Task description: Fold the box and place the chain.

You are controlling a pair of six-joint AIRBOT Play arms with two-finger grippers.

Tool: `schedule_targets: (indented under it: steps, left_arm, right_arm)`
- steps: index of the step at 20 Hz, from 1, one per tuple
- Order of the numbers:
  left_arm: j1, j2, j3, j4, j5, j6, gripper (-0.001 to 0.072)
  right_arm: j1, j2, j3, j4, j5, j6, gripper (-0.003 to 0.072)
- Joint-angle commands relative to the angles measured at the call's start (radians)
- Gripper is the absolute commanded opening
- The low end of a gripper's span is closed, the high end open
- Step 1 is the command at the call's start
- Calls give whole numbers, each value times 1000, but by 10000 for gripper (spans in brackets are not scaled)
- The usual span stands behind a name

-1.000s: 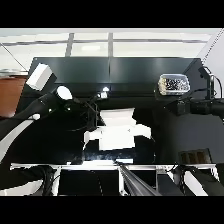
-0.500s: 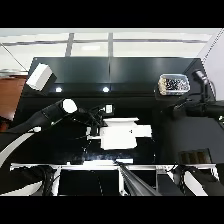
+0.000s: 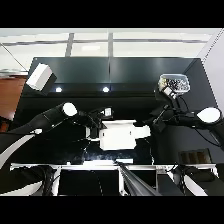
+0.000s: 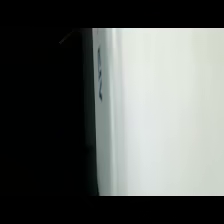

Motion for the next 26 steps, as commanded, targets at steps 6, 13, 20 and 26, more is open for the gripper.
schedule_targets:
  steps: [6,13,20,26]
  left_arm:
    - [0,-19,-1,50,27,-4,29]
    - [0,-19,1,49,44,-2,30]
    - [0,-19,1,51,44,0,30]
    - [0,-19,1,52,44,0,30]
  right_arm:
    - [42,-1,-11,-71,-48,-23,622]
    - [47,-14,-13,-151,69,-125,623]
    - [212,-21,-63,-162,19,-133,697]
    - [245,-21,-47,-232,-56,-189,696]
